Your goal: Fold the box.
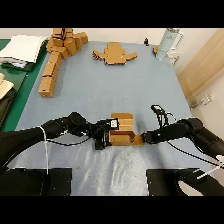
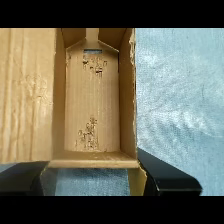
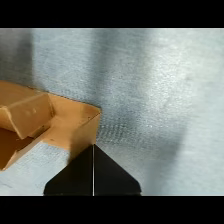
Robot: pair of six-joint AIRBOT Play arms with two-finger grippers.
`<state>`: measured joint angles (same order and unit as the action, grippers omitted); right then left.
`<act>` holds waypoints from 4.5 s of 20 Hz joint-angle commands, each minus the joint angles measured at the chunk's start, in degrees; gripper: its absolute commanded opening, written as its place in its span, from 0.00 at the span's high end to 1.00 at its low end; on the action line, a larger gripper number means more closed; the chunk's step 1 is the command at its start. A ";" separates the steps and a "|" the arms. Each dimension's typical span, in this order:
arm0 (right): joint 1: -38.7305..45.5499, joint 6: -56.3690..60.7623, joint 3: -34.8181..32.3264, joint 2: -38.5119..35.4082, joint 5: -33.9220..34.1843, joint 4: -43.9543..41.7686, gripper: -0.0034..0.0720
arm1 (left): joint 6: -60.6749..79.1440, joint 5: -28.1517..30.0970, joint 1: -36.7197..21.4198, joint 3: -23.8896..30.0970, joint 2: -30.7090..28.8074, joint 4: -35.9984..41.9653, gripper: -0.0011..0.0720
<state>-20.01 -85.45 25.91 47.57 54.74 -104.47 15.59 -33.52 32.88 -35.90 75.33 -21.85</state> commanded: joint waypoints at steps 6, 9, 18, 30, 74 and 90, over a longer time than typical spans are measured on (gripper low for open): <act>0.02 -0.87 -0.04 5.11 -0.81 -1.77 0.95 | 0.00 0.02 -0.04 0.00 0.02 0.00 0.27; 0.02 -2.08 -0.02 5.14 -0.74 -4.04 0.95 | 0.00 0.02 -0.04 0.00 0.02 -0.02 0.27; 0.02 -2.03 0.07 -1.62 1.44 -4.70 0.95 | 0.00 0.02 -0.04 0.00 0.02 0.00 0.27; 0.00 -3.76 2.93 -2.23 1.09 -12.15 0.59 | -0.02 0.02 -0.04 0.00 0.02 0.00 0.27; -29.40 50.18 25.79 27.28 13.27 21.81 0.50 | -0.02 0.02 -0.04 0.00 0.02 0.00 0.27; -29.38 53.99 25.79 27.78 13.35 21.18 0.42 | 0.00 0.02 -0.04 0.00 0.02 0.00 0.27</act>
<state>-49.41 -33.17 51.66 75.33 67.85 -83.33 15.59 -33.52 32.88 -35.90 75.33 -21.85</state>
